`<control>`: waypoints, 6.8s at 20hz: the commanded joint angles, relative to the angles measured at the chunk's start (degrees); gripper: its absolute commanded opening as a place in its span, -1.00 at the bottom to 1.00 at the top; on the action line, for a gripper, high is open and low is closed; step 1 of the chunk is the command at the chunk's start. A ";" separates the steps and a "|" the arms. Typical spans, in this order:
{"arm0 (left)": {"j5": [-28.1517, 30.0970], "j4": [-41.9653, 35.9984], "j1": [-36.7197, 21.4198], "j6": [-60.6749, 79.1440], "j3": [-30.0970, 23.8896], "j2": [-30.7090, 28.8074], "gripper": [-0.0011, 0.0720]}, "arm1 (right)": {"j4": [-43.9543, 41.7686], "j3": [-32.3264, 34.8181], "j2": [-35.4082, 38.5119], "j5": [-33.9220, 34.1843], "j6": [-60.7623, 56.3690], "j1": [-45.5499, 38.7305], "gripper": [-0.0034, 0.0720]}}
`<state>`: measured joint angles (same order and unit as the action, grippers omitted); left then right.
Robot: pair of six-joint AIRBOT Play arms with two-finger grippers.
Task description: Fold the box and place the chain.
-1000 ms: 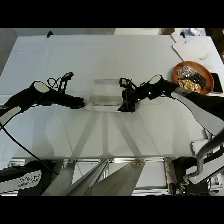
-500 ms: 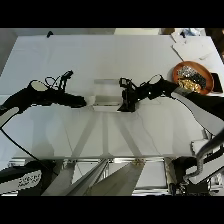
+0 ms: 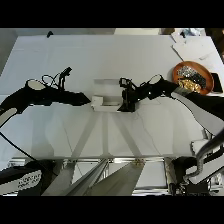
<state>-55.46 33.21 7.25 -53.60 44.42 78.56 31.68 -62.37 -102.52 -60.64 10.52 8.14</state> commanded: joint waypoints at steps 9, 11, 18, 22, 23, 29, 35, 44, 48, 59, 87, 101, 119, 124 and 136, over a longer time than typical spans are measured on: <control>1.51 -1.05 0.00 2.05 0.00 -0.07 0.26 | -0.02 -0.07 0.02 0.00 0.00 0.00 0.50; 2.54 -1.05 0.00 2.05 0.00 -0.07 0.35 | -0.02 -0.07 0.02 0.00 0.00 0.00 0.50; 7.96 -1.01 4.46 2.16 0.00 0.00 0.35 | -0.02 -0.07 0.02 0.00 0.00 0.00 0.50; 7.87 -1.46 6.08 0.90 0.00 0.00 0.35 | -0.02 -0.07 0.02 0.00 0.00 0.00 0.50; 7.89 -1.57 6.08 0.63 0.00 0.00 0.35 | -0.02 -0.07 0.02 0.00 0.00 0.00 0.50; 10.14 -1.42 6.67 0.63 0.00 0.00 0.35 | -0.02 -0.07 0.02 0.00 0.00 0.00 0.50; 12.61 0.63 8.35 -1.01 0.00 0.00 0.34 | -0.02 -0.07 0.02 0.00 0.00 0.00 0.50; 15.98 8.83 10.45 -8.59 0.00 0.28 0.34 | -0.04 -0.07 0.02 0.00 0.00 0.00 0.50; 17.09 10.47 11.08 -8.59 0.00 0.31 0.31 | -0.02 -0.07 0.02 0.00 0.00 0.00 0.50; 13.05 23.52 14.12 -20.65 4.02 0.37 0.24 | -0.02 -0.07 0.02 0.00 0.00 0.00 0.50; -0.20 46.14 24.35 -55.74 17.40 11.76 -0.90 | -0.02 -0.07 0.02 0.00 0.00 0.00 0.50; -7.43 38.05 15.15 -28.33 17.38 -2.95 0.43 | -0.02 -0.07 0.02 -0.02 0.00 0.00 0.50; -6.97 -1.49 -2.12 76.17 3.91 10.67 0.97 | -0.02 -0.07 0.02 -0.02 0.00 0.00 0.50; -8.20 -1.81 -2.14 82.14 3.93 13.40 0.97 | -0.02 -0.07 0.02 -0.02 0.00 0.00 0.50; -14.10 -1.33 -1.46 80.19 9.70 14.88 0.97 | -0.02 -0.07 0.02 -0.02 0.00 0.00 0.50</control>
<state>-67.29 30.48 5.26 26.96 53.12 92.79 31.59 -62.37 -102.54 -60.64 10.48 8.14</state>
